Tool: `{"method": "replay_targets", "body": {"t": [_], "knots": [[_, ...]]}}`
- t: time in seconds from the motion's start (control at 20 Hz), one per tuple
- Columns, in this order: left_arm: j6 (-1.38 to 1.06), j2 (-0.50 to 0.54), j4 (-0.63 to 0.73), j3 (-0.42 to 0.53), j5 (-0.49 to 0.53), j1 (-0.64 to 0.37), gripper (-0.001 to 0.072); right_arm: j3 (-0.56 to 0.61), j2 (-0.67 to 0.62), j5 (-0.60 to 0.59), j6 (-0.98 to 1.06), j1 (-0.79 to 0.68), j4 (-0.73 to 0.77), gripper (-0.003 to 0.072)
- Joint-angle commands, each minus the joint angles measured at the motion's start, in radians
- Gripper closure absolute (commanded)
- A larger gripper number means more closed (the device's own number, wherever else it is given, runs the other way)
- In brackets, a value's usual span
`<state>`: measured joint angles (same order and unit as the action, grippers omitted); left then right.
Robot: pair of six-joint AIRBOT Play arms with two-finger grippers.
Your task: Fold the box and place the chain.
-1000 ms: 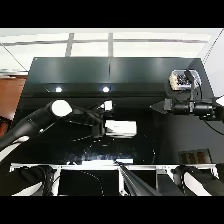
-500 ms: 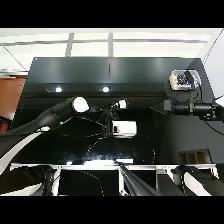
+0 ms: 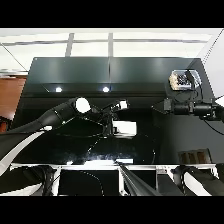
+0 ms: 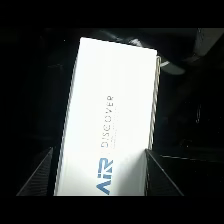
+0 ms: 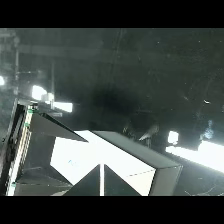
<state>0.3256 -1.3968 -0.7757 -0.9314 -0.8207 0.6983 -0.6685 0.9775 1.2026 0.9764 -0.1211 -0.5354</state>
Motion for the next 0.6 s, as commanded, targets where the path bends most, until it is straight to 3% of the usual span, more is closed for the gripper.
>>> {"method": "replay_targets", "body": {"t": [0.0,0.55], "knots": [[0.0,-0.001,-0.002,-0.001,0.0,0.001,0.0001,-0.001,-0.001,-0.003,0.001,0.0,-0.001,0.065],[0.0,0.009,-0.039,-0.001,0.004,0.01,-0.0001,-0.001,-0.001,-0.002,0.008,0.0,-0.001,0.0651]]}}
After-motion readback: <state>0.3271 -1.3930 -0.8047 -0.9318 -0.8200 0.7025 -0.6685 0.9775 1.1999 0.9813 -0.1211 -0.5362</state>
